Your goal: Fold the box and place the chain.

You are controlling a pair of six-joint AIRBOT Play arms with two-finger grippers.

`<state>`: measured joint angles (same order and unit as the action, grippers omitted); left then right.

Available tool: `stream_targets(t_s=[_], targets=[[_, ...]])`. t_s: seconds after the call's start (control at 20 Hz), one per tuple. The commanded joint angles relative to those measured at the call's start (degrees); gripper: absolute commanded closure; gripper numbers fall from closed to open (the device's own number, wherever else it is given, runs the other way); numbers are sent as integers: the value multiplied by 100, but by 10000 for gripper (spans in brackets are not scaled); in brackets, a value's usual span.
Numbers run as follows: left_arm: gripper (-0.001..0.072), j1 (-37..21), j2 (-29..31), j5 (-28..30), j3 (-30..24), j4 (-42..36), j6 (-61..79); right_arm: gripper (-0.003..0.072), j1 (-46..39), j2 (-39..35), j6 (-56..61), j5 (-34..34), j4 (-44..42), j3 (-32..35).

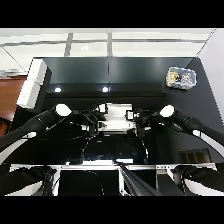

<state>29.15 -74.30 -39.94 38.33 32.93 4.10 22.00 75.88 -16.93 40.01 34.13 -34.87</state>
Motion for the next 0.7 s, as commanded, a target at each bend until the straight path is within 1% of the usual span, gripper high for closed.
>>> stream_targets(t_s=[0.0,0.1,0.15,0.3,0.4,0.45,0.5,0.6,0.65], targets=[[436,-61,-37,-81,7,-59,-221,541,4,-2,-2,2,0,0],[445,-83,-37,-118,7,-61,-302,541,4,-2,-2,2,0,0],[498,-83,-37,-122,7,-61,-302,541,4,-2,-2,0,0,0],[557,-81,-37,-122,7,-61,-302,541,4,-2,-2,2,0,0],[556,-81,-37,-125,7,-61,-302,541,4,-2,-2,2,0,0],[505,-81,-37,-129,7,-94,-317,541,4,-2,-2,2,0,0],[409,-81,-37,-144,7,-138,-328,541,4,-2,-2,2,0,0],[445,-83,-37,-149,7,-105,-330,541,4,-2,-2,2,0,0],[576,-83,-37,-166,7,-96,-332,541,4,-2,-2,2,0,0]])
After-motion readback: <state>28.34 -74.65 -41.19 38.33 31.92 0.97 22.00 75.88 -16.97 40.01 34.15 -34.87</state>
